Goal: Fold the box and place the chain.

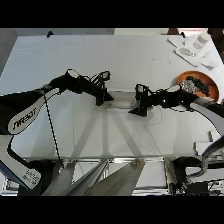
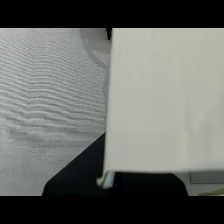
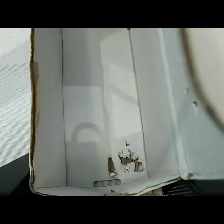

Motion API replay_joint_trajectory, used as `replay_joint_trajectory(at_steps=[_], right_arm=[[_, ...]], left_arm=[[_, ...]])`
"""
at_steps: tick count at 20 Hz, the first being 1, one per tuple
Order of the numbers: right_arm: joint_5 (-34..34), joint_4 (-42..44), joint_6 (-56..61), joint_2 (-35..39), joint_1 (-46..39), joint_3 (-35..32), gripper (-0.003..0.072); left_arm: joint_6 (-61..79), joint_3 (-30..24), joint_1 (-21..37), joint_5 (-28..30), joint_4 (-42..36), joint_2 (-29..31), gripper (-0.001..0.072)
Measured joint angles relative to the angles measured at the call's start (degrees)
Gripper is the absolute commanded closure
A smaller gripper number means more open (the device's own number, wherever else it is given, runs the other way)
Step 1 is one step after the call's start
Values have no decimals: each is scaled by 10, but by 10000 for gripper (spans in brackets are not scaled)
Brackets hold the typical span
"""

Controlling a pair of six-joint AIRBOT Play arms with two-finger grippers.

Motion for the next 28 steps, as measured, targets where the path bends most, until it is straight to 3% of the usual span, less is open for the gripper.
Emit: replay_joint_trajectory(at_steps=[1,2,28], right_arm=[[0,0,0,0,0,0,166],[1,0,0,0,0,0,184],[-1,0,0,0,0,0,183]], left_arm=[[0,0,0,0,0,0,687],[0,0,0,0,0,0,687],[0,0,0,2,-1,0,678]])
